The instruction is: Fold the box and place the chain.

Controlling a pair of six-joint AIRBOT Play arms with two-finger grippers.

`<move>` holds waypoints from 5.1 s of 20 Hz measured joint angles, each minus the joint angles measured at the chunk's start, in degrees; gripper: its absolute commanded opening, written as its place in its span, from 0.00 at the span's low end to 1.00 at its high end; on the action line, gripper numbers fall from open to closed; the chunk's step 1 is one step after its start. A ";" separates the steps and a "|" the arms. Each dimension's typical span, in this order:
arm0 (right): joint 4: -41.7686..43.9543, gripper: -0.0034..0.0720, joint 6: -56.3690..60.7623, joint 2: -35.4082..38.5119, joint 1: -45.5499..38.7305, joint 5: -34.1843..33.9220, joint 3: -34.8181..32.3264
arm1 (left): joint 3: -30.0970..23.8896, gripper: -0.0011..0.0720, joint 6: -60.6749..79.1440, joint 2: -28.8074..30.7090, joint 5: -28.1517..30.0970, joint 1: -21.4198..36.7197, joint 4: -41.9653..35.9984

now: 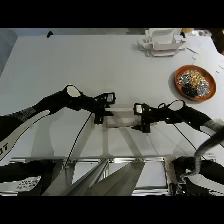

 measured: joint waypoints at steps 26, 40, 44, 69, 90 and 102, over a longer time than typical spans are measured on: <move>0.87 0.64 -3.54 -0.72 0.94 -0.83 0.00 | 0.00 0.03 0.02 0.00 -0.04 0.00 0.02; 0.87 0.64 -3.54 -0.72 0.94 -0.72 0.00 | 0.00 0.03 0.02 0.00 -0.02 0.00 0.02; 0.87 0.64 -3.54 -0.72 0.94 -0.70 0.00 | 0.00 0.03 0.02 0.00 -0.02 0.00 -0.22; 0.87 0.64 -3.54 -0.72 0.96 -0.72 0.07 | -0.02 0.02 -38.40 28.61 -12.66 -1.11 26.32; 1.09 0.64 -3.52 -0.72 0.94 -0.68 0.09 | -0.04 0.02 -38.40 6.34 37.48 -12.20 -2.16; 0.90 0.64 -3.50 -0.72 0.94 -0.68 0.09 | 0.00 0.02 -38.16 5.05 27.80 -11.50 -0.24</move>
